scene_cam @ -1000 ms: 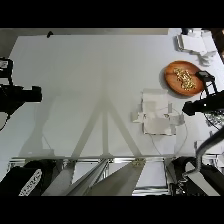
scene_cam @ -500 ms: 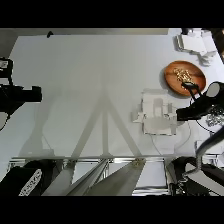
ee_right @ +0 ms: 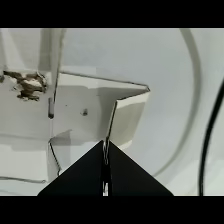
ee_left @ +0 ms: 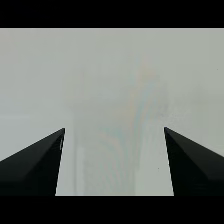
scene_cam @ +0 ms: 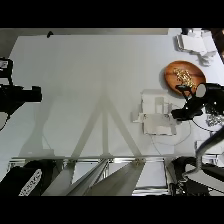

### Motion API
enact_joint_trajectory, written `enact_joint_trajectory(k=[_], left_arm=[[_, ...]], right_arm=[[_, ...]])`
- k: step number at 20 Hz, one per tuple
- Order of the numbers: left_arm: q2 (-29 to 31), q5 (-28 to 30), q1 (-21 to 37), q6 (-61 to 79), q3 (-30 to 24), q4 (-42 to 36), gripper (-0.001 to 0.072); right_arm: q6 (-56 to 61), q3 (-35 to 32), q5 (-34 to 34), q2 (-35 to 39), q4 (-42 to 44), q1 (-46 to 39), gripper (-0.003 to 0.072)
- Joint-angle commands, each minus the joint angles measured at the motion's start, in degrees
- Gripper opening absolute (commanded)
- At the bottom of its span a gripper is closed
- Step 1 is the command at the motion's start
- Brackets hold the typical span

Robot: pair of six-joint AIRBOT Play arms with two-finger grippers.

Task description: Fold the box and place the chain.

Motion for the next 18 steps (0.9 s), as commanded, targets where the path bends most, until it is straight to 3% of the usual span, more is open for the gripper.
enact_joint_trajectory(k=[1, 6, 10, 14, 18], left_arm=[[0.00, 0.00, 0.02, 0.02, 0.00, 0.02, 0.0695], [0.00, 0.00, 0.00, 0.02, 0.00, 0.00, 0.0695], [0.00, 0.00, 0.00, 0.02, 0.00, 0.00, 0.0695], [0.00, -0.02, 0.00, 0.02, 0.00, 0.00, 0.0695], [0.00, 0.00, 0.02, 0.02, 0.00, 0.02, 0.0695]], right_arm=[[-4.61, 0.39, 2.29, 1.66, 0.07, 0.76, 0.0011], [-13.29, 0.39, -4.20, 14.12, 8.90, 7.04, 0.0010], [-20.20, 0.37, -9.16, 22.91, 21.38, 8.98, 0.0009], [-29.66, -1.14, -15.08, 23.96, 37.35, 8.98, 0.0008], [-38.58, -10.82, -25.42, 23.98, 50.18, 10.60, 0.0008]])
